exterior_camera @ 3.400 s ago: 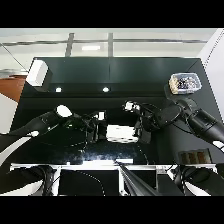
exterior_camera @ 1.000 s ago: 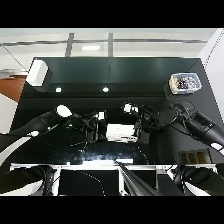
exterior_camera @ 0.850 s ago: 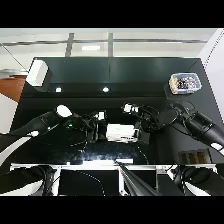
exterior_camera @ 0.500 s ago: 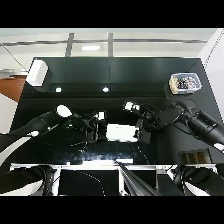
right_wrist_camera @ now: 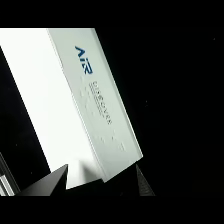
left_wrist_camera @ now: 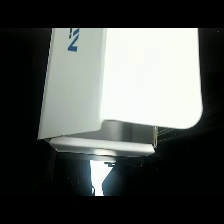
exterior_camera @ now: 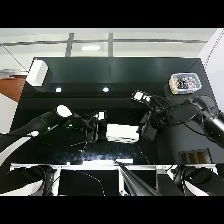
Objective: Fold the box and place the chain.
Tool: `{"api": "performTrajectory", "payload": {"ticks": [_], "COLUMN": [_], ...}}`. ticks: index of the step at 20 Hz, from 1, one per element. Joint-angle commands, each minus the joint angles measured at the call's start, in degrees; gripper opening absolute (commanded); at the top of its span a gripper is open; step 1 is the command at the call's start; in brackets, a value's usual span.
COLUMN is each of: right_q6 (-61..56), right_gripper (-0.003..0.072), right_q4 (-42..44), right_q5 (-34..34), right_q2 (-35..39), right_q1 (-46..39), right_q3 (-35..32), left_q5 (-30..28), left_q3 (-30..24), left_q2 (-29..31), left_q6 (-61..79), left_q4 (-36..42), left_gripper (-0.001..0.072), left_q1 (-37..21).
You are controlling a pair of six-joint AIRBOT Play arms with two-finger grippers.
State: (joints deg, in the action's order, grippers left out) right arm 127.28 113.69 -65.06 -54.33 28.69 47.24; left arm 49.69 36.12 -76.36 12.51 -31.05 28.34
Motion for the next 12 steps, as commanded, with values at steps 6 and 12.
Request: {"api": "performTrajectory", "payload": {"ticks": [6, 12], "right_q6": [3.8, 5.2], "right_gripper": [0.0536, 0.0256], "right_q4": [0.0, -0.2], "right_q5": [4.7, 4.7], "right_q2": [-4.8, -4.9], "right_q1": [1.5, 1.4], "right_q3": [-2.3, -2.3], "left_q5": [0.0, 0.0], "left_q3": [0.0, 0.0], "left_q2": [0.0, 0.0], "left_q6": [0.0, 0.0], "left_q4": [0.0, 0.0], "left_gripper": [0.0329, 0.0329], "left_q1": [0.0, 0.0]}}
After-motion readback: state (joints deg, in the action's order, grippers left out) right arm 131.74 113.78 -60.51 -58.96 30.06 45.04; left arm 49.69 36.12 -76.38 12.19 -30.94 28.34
